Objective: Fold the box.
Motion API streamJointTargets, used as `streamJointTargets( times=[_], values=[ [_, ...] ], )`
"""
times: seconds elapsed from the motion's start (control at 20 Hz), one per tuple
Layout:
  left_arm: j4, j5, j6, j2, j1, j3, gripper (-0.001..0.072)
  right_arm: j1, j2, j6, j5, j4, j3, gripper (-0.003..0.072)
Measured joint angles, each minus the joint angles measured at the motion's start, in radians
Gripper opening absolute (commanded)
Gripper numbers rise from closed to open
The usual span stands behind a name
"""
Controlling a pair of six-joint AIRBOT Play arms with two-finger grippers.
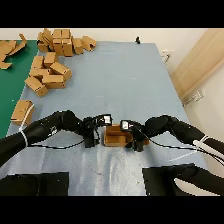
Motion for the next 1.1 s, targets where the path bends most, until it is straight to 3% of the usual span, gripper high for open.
streamJointTargets(
  times=[0.35,1.1],
  values=[
    [-0.167,-0.004,0.172,-0.035,0.000,0.003,0.0695,0.000,0.000,0.000,-0.001,-0.002,0.000,0.0496],
    [-0.202,-0.037,0.218,-0.077,-0.006,0.004,0.0695,0.000,0.000,0.002,-0.001,0.000,0.000,0.0496]
  ],
)
